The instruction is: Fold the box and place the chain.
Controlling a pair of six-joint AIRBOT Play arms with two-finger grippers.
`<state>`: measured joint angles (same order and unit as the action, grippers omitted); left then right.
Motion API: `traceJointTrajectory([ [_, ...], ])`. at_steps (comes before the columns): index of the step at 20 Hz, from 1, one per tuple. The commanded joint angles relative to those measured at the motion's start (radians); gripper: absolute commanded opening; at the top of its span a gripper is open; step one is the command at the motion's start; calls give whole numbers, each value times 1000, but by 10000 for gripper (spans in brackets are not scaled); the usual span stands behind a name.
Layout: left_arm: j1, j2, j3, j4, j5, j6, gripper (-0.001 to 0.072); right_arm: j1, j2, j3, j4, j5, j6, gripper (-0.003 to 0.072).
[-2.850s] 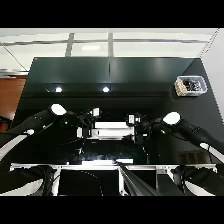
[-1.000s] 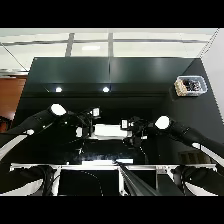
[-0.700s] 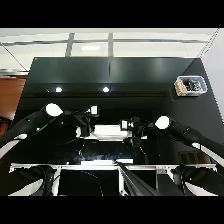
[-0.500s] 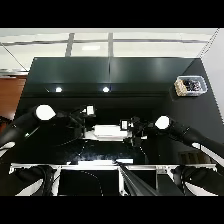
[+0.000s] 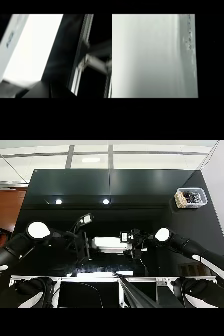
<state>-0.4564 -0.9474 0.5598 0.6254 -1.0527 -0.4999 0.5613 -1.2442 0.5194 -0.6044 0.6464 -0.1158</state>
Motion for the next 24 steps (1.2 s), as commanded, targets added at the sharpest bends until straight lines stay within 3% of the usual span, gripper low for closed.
traceJointTrajectory([
  [1, -18, -37, -21, -224, 297, 45, 28, 1, 0, 0, 0, -1, 0, 129],
  [4, -18, -112, -18, -241, 522, 49, 28, 1, 0, 0, 0, -1, 0, 129],
  [6, -18, -169, -16, -192, 563, 56, 28, 1, 0, 0, 0, -1, 0, 129],
  [8, -18, -225, -4, -99, 521, 49, 27, 1, 0, 0, 0, -1, 0, 129],
  [12, -29, -296, 29, -56, 428, 46, 27, 1, 0, 0, 0, -1, 0, 129],
  [18, -28, -307, 105, 131, 299, 36, 27, 1, 0, 0, 0, -2, 0, 129],
  [21, -20, -234, 148, 285, 227, -61, 27, 1, 0, 0, 0, -2, 0, 129],
  [24, 31, -85, 137, 372, 162, -78, 27, 1, 0, 0, 0, -2, 0, 129],
])
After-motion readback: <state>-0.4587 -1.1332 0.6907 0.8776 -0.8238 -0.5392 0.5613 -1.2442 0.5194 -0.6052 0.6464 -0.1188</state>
